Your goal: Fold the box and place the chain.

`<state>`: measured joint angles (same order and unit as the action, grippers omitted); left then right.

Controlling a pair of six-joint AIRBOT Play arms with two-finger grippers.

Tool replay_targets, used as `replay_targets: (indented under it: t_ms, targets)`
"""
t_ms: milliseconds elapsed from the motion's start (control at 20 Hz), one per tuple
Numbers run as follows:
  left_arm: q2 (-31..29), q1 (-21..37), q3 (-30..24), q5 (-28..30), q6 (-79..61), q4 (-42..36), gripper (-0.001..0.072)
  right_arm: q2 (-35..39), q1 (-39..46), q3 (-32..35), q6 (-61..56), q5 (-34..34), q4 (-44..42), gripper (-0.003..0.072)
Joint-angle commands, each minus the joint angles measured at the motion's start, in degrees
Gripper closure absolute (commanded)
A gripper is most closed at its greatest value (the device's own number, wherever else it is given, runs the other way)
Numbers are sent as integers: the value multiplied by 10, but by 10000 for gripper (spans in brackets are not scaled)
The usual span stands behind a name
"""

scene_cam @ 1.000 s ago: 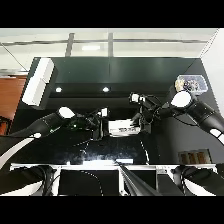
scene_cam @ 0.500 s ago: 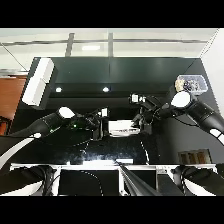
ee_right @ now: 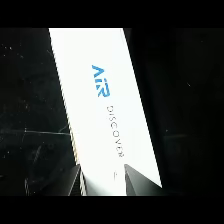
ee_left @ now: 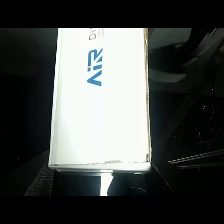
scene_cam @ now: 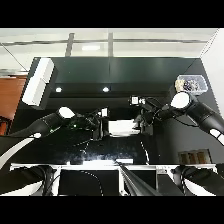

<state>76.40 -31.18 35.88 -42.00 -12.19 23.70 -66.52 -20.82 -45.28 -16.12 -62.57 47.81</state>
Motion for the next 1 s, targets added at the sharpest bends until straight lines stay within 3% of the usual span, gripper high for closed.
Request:
replay_targets:
  t_ms: [0, 950]
  targets:
    - [0, 0, 0, 0, 0, 0, 222, 0, 0, 0, 0, -2, -2, 345]
    - [0, 0, 0, 0, 0, 0, 222, -19, 0, 0, -2, -5, -3, 349]
